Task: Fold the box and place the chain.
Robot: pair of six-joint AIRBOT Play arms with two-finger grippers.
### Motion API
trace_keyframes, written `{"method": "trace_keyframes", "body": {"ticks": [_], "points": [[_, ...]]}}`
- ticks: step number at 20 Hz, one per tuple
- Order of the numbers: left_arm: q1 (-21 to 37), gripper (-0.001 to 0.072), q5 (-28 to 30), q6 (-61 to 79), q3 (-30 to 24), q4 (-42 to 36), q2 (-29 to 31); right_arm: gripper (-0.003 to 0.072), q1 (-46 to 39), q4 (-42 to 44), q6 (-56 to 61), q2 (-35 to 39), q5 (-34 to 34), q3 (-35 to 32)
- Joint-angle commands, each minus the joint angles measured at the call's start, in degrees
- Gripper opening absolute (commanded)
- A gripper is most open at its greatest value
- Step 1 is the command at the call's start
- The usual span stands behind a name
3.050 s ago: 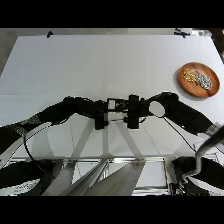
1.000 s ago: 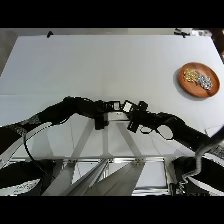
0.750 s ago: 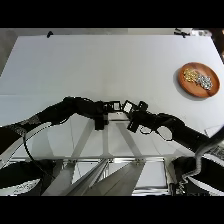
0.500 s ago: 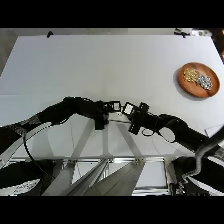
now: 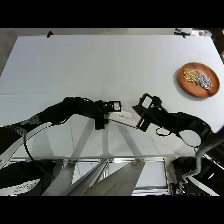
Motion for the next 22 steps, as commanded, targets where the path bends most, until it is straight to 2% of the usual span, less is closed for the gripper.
{"method": "trace_keyframes", "body": {"ticks": [1,3,4,7,9,15,17,20,21,22], "points": [[0.28,0.0374,-0.17,-1.68,0.02,3.58,0.98,0.0019,-10.14,-4.66,8.07,1.77,13.75,0.04],[1.90,0.0205,0.04,-6.99,0.00,9.40,2.95,0.0019,-16.46,-9.27,11.32,1.77,19.23,0.02],[3.32,0.0199,0.24,-9.70,0.00,12.28,4.11,0.0019,-19.69,-11.26,12.83,1.77,21.18,0.02],[10.75,0.0198,1.40,-18.53,0.00,17.51,7.06,0.0019,-28.02,-12.31,18.40,1.77,25.18,0.02],[17.57,0.0198,2.89,-23.37,0.00,17.94,7.78,0.0019,-31.12,-11.21,21.49,1.77,27.89,0.02],[36.81,0.0209,8.39,-26.99,0.00,17.07,7.80,0.0019,-31.52,-11.47,21.27,1.79,27.43,0.02],[40.85,0.0214,9.60,-27.04,0.00,17.05,7.80,0.0019,-31.52,-11.45,21.27,1.79,27.43,0.02],[43.82,0.0219,9.53,-29.20,0.00,16.87,7.80,0.0019,-31.52,-11.45,21.27,1.79,27.43,0.02],[44.06,0.0240,9.22,-29.18,0.00,16.87,7.80,0.0019,-31.52,-11.45,21.27,1.79,27.45,0.02],[44.04,0.0309,8.87,-29.20,0.00,16.85,7.80,0.0019,-31.52,-11.47,21.27,1.79,27.43,0.02]]}}
